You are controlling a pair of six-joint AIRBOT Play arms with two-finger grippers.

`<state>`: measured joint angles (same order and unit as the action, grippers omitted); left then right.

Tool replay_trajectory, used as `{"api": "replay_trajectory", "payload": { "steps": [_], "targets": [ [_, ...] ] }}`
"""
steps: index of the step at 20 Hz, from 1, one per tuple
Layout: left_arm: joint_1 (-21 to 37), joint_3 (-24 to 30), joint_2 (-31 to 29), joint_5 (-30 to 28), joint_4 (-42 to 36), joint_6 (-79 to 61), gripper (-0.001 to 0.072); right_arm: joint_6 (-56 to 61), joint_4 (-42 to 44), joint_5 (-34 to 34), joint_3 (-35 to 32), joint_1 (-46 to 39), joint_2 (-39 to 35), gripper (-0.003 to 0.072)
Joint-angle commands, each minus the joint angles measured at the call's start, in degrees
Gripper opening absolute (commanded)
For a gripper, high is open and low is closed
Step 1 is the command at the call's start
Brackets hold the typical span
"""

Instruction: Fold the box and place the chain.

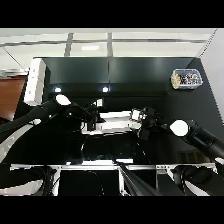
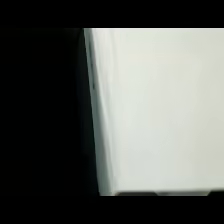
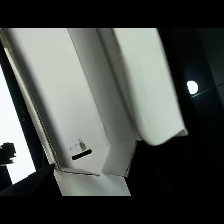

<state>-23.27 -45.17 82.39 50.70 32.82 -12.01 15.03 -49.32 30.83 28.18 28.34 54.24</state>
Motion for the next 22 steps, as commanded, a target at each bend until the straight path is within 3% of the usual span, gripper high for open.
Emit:
{"api": "replay_trajectory", "payload": {
  "steps": [1, 10, 18, 22],
  "targets": [
    [-0.15, -0.48, 1.03, 0.24, -0.07, 0.02, 0.0027, -6.86, 5.68, 0.52, 0.07, -1.31, 0.44, 0.0711],
    [-0.5, -0.66, 1.46, 0.83, 0.26, 0.11, 0.0027, -13.68, 13.22, 0.98, 0.07, -1.31, 5.84, 0.0711],
    [-0.5, -0.66, 1.46, 0.92, 0.26, 0.13, 0.0027, -27.71, 25.62, 9.16, 1.77, -5.86, 10.6, 0.0711],
    [-0.5, -0.66, 1.46, 0.92, 0.26, 0.15, 0.0027, -30.49, 25.7, 11.45, 1.77, -6.71, 13.51, 0.0711]
  ]
}}
